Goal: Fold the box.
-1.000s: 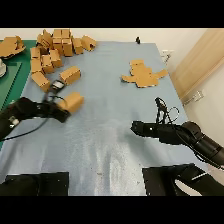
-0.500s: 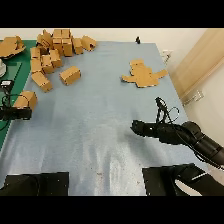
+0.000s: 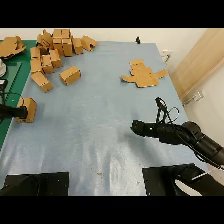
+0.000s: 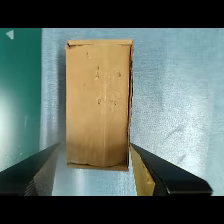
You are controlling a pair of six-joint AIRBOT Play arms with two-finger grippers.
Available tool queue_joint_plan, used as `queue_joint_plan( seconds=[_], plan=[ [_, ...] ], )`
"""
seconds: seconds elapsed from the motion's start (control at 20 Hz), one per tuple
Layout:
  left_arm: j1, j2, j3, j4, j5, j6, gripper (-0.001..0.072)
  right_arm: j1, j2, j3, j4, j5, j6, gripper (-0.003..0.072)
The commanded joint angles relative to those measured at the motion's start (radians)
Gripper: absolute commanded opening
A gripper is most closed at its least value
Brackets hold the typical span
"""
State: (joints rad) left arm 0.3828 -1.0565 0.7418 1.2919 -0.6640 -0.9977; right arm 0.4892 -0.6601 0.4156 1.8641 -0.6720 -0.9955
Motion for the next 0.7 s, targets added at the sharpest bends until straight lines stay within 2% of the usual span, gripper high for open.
queue_joint_plan(
  seconds=[0.0, 0.05, 0.1, 0.15, 0.2, 0.3, 0.45, 0.55, 0.65],
  plan=[
    [0.015, -0.001, 0.104, -0.023, -0.181, -0.061, 0.0695, 0.001, -0.001, 0.002, -0.014, 0.000, -0.035, 0.0004],
    [0.004, -0.001, 0.139, -0.079, -0.232, -0.063, 0.0691, 0.001, -0.006, 0.008, -0.029, 0.001, -0.035, 0.0004],
    [-0.018, -0.001, 0.167, -0.145, -0.273, -0.054, 0.0457, 0.000, -0.021, 0.025, -0.046, 0.002, -0.035, 0.0004],
    [-0.062, -0.001, 0.196, -0.214, -0.316, 0.004, 0.0022, 0.000, -0.047, 0.054, -0.072, 0.000, -0.037, 0.0004],
    [-0.122, -0.001, 0.219, -0.276, -0.339, 0.062, 0.0010, 0.000, -0.085, 0.094, -0.094, -0.006, -0.050, 0.0004],
    [-0.286, -0.003, 0.256, -0.358, -0.326, 0.032, 0.0010, 0.000, -0.201, 0.208, -0.111, -0.041, -0.114, 0.0004],
    [-0.554, -0.025, 0.286, -0.348, -0.277, -0.055, 0.0010, 0.000, -0.423, 0.419, -0.114, -0.167, -0.178, 0.0004],
    [-0.687, -0.074, 0.299, -0.348, -0.280, -0.100, 0.0010, 0.000, -0.543, 0.536, -0.119, -0.247, -0.188, 0.0004],
    [-0.769, -0.140, 0.299, -0.343, -0.290, -0.144, 0.0010, 0.000, -0.616, 0.600, -0.119, -0.286, -0.188, 0.0004]
  ],
)
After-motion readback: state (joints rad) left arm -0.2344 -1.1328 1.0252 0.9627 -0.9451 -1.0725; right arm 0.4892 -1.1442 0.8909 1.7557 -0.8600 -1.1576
